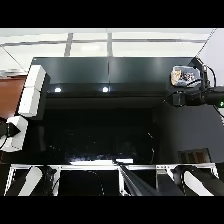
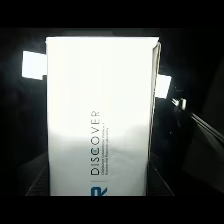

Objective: Fold the box and place the chain.

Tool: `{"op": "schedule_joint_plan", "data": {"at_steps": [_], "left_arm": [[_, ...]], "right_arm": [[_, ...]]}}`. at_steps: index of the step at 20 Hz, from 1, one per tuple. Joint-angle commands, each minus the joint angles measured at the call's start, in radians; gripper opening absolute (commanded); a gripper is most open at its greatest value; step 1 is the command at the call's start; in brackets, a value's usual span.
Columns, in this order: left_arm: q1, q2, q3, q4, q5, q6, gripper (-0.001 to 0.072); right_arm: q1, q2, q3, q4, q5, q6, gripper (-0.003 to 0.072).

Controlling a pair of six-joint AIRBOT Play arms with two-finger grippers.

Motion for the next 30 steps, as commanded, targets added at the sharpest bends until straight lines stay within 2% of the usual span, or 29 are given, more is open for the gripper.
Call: {"op": "schedule_joint_plan", "data": {"at_steps": [1, 6, 12, 22, 23, 24, 25, 26, 28, 30], "left_arm": [[-0.004, -0.006, -0.014, -0.018, 0.117, 0.084, 0.0275], [-0.007, -0.068, -0.014, -0.030, 0.108, 0.130, 0.0275], [-0.012, -0.094, -0.014, -0.089, 0.126, 0.185, 0.0275], [-0.069, -0.137, -0.013, -0.103, 0.253, 0.184, 0.0283], [-0.077, -0.146, -0.013, -0.104, 0.262, 0.184, 0.0341], [-0.087, -0.152, -0.012, -0.103, 0.268, 0.184, 0.0476], [-0.097, -0.153, -0.011, -0.103, 0.286, 0.184, 0.0652], [-0.104, -0.150, -0.008, -0.103, 0.306, 0.183, 0.0715], [-0.117, -0.145, 0.038, -0.101, 0.303, 0.181, 0.0715], [-0.140, -0.135, 0.128, -0.106, 0.290, 0.144, 0.0715]], "right_arm": [[0.000, 0.000, 0.000, 0.002, -0.003, 0.008, 0.0016], [0.000, 0.000, 0.000, 0.004, -0.003, 0.022, 0.0016], [0.000, 0.000, 0.000, 0.004, -0.015, 0.043, 0.0016], [0.000, 0.000, 0.000, 0.006, -0.023, 0.057, 0.0016], [0.000, 0.000, 0.000, 0.007, -0.022, 0.061, 0.0016], [0.000, 0.000, 0.000, 0.007, -0.021, 0.064, 0.0016], [0.000, 0.000, 0.000, 0.007, -0.021, 0.070, 0.0016], [0.000, 0.000, 0.000, 0.008, -0.020, 0.071, 0.0016], [0.000, 0.000, 0.000, 0.016, -0.019, 0.071, 0.0016], [0.003, 0.000, 0.000, 0.041, -0.034, 0.070, 0.0016]]}}
